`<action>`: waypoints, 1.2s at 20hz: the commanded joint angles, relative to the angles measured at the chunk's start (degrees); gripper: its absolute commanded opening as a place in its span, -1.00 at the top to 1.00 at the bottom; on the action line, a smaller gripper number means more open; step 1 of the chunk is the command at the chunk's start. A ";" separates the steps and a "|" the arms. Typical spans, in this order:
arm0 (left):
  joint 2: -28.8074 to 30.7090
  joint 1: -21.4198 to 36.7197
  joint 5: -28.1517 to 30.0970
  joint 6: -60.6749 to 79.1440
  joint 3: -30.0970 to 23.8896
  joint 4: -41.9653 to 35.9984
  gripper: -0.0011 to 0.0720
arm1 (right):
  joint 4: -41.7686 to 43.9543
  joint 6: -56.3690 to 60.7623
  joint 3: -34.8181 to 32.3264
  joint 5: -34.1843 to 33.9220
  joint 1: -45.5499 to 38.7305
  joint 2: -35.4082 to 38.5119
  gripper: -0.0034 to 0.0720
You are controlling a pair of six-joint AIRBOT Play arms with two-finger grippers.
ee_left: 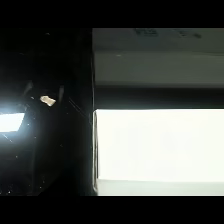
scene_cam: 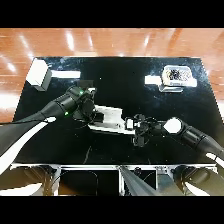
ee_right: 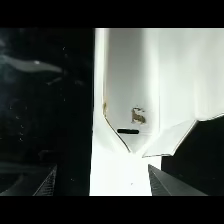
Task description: Fold the box and place the chain.
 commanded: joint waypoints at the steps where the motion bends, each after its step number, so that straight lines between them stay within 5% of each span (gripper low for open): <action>1: 0.04 0.50 2.64 0.48 -0.24 1.20 0.92 | -0.02 0.94 0.07 -1.53 -0.02 0.57 -0.91; 15: 0.07 0.48 -6.23 -0.98 -2.97 0.44 0.92 | 3.17 1.99 4.72 -5.66 0.00 -3.69 -0.91; 24: 0.04 0.72 -6.36 0.44 -2.99 0.13 0.92 | -1.62 1.49 4.79 -4.92 0.02 -5.53 -0.91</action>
